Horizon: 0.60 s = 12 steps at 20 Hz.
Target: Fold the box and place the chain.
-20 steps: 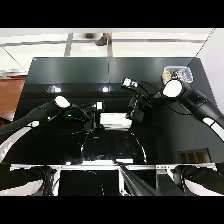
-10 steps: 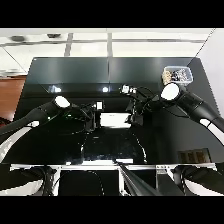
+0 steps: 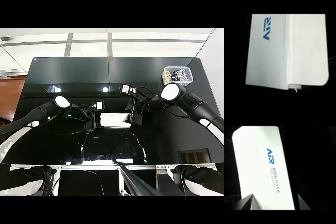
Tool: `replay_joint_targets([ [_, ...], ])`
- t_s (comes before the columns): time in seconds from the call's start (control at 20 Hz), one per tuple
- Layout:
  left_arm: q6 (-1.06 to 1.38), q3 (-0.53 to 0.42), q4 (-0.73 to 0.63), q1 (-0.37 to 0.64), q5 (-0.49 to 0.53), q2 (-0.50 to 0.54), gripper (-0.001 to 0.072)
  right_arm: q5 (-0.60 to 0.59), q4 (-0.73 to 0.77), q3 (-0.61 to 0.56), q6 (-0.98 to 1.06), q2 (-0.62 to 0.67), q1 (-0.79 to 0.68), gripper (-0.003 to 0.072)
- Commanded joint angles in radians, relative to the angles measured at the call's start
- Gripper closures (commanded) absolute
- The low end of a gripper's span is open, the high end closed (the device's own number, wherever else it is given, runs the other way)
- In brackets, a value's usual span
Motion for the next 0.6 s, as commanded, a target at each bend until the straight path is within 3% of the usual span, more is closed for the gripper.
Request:
replay_joint_targets([
  [0.0,0.000,0.000,0.001,0.000,0.000,0.000,0.0361,0.019,0.003,0.000,-0.001,0.000,0.001,0.0043],
  [0.25,0.000,0.000,0.000,0.000,0.000,0.000,0.0361,0.017,0.003,-0.002,-0.052,-0.010,0.001,0.0044],
  [0.35,0.000,0.000,0.001,0.000,0.000,0.000,0.0361,0.006,0.003,-0.002,-0.055,-0.010,0.001,0.0213],
  [0.4,0.000,0.000,0.001,0.000,0.000,0.000,0.0361,0.007,0.002,-0.002,-0.055,-0.010,0.001,0.0221],
  [0.5,0.000,0.000,0.000,0.000,0.000,0.000,0.0361,0.007,0.002,-0.002,-0.054,-0.010,0.001,0.0386],
  [0.55,0.000,0.000,0.000,0.000,0.000,0.000,0.0361,0.007,0.002,-0.002,-0.054,-0.010,0.001,0.0387],
])
